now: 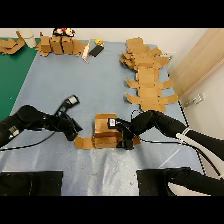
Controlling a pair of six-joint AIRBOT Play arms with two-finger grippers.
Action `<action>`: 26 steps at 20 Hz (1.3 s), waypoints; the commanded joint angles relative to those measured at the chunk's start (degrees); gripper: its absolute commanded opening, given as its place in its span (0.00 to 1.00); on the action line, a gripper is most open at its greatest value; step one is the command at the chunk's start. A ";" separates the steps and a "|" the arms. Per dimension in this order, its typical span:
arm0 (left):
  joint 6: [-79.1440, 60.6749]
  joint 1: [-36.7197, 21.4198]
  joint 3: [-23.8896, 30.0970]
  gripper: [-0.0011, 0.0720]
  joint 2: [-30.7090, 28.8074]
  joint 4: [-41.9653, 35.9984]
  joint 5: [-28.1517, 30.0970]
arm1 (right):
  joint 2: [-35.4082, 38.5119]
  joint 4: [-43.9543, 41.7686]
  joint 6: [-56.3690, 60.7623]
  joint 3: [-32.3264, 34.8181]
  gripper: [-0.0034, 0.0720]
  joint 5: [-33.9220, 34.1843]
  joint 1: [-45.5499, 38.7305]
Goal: Fold the box.
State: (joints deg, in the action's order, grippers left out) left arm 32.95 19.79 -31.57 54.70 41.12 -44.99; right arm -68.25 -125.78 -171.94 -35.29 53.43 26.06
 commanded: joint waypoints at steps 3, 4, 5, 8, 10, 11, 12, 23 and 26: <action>39.41 -6.99 2.84 0.03 0.48 9.31 -5.07 | 0.00 0.02 0.00 0.00 0.76 0.04 0.00; 40.44 -7.15 3.87 0.03 2.12 9.22 -5.75 | 0.00 0.02 0.00 0.00 0.76 0.04 0.00; 40.48 -7.06 4.83 0.03 3.91 8.52 -6.05 | 0.00 0.02 0.00 0.00 0.76 0.04 0.00; 37.83 -5.20 6.47 0.03 7.23 3.04 -6.08 | 0.00 0.00 0.00 0.00 0.76 0.04 0.00; 37.31 -2.75 6.51 0.03 7.34 -0.50 -5.77 | 0.00 0.02 0.00 0.00 0.76 0.04 0.00; 37.35 -1.31 6.54 0.03 7.34 -2.14 -5.01 | 0.00 0.02 0.00 0.00 0.76 0.04 0.00; 37.44 0.39 6.54 0.03 7.34 -3.65 -4.11 | 0.00 0.02 0.00 0.00 0.76 0.04 0.00; 41.03 13.33 4.31 0.02 6.93 -14.16 4.52 | 0.00 0.02 0.00 0.00 0.76 0.04 0.00; 43.69 15.21 2.38 0.02 6.25 -13.84 5.68 | 0.00 0.02 0.00 0.00 0.76 0.04 0.00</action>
State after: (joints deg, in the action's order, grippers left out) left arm 74.70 33.01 -27.62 61.39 28.10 -40.80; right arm -68.27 -125.75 -171.96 -35.29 53.49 26.06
